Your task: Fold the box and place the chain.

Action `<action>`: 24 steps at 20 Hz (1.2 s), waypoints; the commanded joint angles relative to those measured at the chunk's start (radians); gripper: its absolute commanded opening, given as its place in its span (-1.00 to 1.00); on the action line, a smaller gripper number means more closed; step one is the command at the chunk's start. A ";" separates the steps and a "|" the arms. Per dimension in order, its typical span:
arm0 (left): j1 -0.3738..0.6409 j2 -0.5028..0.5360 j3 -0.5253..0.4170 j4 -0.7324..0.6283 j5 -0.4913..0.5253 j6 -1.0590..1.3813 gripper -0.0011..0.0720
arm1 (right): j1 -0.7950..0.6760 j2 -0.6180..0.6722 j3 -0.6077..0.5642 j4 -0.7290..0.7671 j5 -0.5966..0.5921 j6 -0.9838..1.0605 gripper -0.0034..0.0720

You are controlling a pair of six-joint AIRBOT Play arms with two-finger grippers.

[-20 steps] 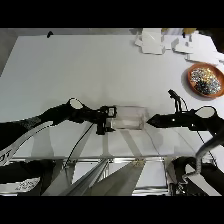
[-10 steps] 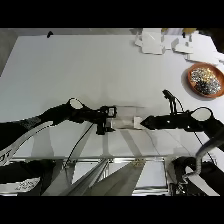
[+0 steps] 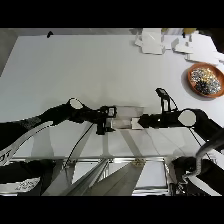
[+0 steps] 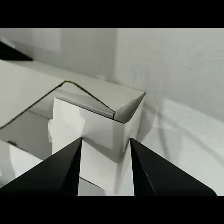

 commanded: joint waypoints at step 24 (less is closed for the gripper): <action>0.000 0.001 0.000 0.000 0.000 0.000 -0.62 | 0.319 -0.360 0.278 -0.437 0.210 0.658 -0.87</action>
